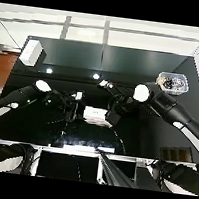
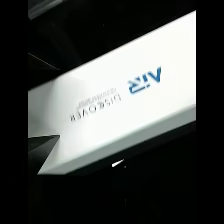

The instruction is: Fold the box and place the chain.

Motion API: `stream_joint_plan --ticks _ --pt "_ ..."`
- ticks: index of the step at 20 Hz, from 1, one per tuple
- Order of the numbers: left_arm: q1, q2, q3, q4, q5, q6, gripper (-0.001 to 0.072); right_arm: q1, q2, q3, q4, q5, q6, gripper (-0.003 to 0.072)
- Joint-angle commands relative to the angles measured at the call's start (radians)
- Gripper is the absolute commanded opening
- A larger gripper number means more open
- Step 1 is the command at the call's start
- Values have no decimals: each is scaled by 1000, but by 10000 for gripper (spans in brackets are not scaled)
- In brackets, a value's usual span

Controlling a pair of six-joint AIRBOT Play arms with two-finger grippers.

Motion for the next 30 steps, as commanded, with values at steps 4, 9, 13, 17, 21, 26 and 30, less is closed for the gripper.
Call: stream_joint_plan --ticks 4,9,13,17,21,26,30 --pt "0 0 1 0 3 4 331 0 51 8 -3 -5 91 477" --pt "0 0 1 0 3 4 330 -124 133 -26 16 82 389 32" --pt "0 0 1 0 3 4 330 -184 159 -203 517 -122 389 31" --pt "0 0 1 0 3 4 330 -159 143 -304 668 -260 367 32" --pt "0 0 1 0 3 4 330 -159 125 -355 681 -304 356 31" --pt "0 0 1 0 3 4 330 -116 64 -360 705 -310 356 31" --pt "0 0 1 0 3 4 330 -82 10 -360 704 -327 356 31"
